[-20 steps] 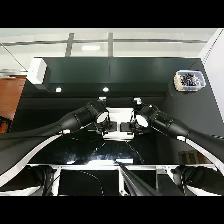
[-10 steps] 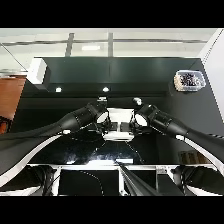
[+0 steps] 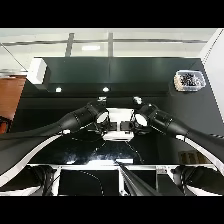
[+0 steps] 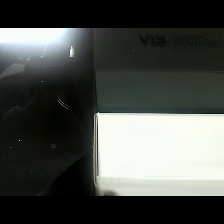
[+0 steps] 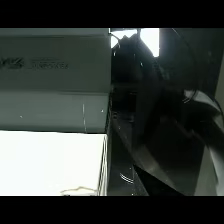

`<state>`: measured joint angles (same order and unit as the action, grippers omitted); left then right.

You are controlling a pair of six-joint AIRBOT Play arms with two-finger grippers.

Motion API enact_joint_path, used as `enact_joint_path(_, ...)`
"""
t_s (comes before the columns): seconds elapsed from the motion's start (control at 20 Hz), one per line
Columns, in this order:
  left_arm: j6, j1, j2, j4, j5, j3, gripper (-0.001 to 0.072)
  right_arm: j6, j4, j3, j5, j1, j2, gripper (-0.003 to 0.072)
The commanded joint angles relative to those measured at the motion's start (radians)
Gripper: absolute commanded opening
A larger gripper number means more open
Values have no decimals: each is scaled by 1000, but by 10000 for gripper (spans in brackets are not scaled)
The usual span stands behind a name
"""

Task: Fold the box and place the chain.

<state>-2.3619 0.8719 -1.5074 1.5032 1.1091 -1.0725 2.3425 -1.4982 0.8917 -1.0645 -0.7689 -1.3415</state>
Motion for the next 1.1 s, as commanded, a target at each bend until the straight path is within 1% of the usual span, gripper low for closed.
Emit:
enact_joint_path(0.0, 1, 0, 0, -1, -5, -1, 25, -61, -6, 8, -25, 4, 16, 443)
enact_joint_path(0.2, 1, 0, 0, -1, -5, -1, 25, -160, -49, 32, -106, 54, 107, 443)
enact_joint_path(0.3, 1, 0, 0, -1, -5, -1, 25, -226, -48, 62, -148, 112, 185, 443)
enact_joint_path(0.4, 1, 0, 0, -1, -4, -1, 25, -315, -66, 89, -143, 184, 278, 443)
enact_joint_path(0.45, 1, 0, 0, -1, -4, -1, 25, -358, -123, 93, -116, 226, 326, 444)
enact_joint_path(0.55, 1, 0, 0, -1, -4, -1, 25, -364, -390, 92, -80, 311, 370, 444)
enact_joint_path(0.6, 1, 0, 0, -1, -4, -1, 25, -360, -499, 90, -47, 367, 367, 444)
enact_joint_path(0.65, 1, 0, 0, -1, -4, -1, 25, -360, -549, 85, 14, 431, 362, 445)
enact_joint_path(0.7, 1, 0, 0, -1, -4, -1, 25, -360, -549, 84, 90, 509, 350, 615)
enact_joint_path(0.75, 1, 0, 0, -1, -4, -1, 25, -365, -527, 84, 180, 592, 331, 713)
enact_joint_path(0.85, 1, 0, 0, -1, -4, -1, 25, -365, -463, 87, 349, 739, 271, 712)
enact_joint_path(0.9, 1, 0, 0, -1, -4, -1, 25, -365, -435, 100, 412, 799, 225, 712)
enact_joint_path(0.95, 1, 0, 0, 0, -4, -1, 25, -364, -410, 135, 435, 848, 161, 711)
enact_joint_path(1.05, 1, 0, 0, -1, -4, -1, 25, -364, -370, 252, 414, 916, 5, 710)
